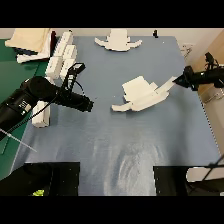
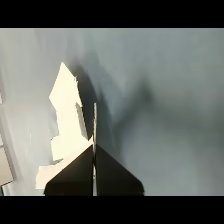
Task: Fold the box.
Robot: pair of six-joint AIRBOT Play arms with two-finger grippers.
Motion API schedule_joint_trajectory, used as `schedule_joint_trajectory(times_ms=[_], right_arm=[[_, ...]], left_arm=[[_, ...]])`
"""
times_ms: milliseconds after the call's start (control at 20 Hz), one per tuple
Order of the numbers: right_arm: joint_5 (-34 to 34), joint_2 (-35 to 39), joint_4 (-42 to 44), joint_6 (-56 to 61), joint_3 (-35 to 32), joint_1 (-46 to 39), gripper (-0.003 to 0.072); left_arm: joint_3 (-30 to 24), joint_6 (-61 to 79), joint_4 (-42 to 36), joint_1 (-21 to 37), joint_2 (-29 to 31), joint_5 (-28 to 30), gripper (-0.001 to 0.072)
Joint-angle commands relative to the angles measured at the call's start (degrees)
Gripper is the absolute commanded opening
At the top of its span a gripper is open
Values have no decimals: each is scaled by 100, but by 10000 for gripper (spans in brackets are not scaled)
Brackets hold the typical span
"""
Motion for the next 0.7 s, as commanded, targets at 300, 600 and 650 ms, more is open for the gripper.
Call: schedule_joint_trajectory(times_ms=[300,600,650], right_arm=[[-1320,4419,-555,1244,-4544,876,-4],[-426,4824,-1784,1886,-4616,929,365],[-367,4736,-1934,1884,-4594,927,400]], left_arm=[[-2,2,0,0,2,2,14],[-2,2,0,0,2,2,14],[-2,0,2,0,2,2,14]])
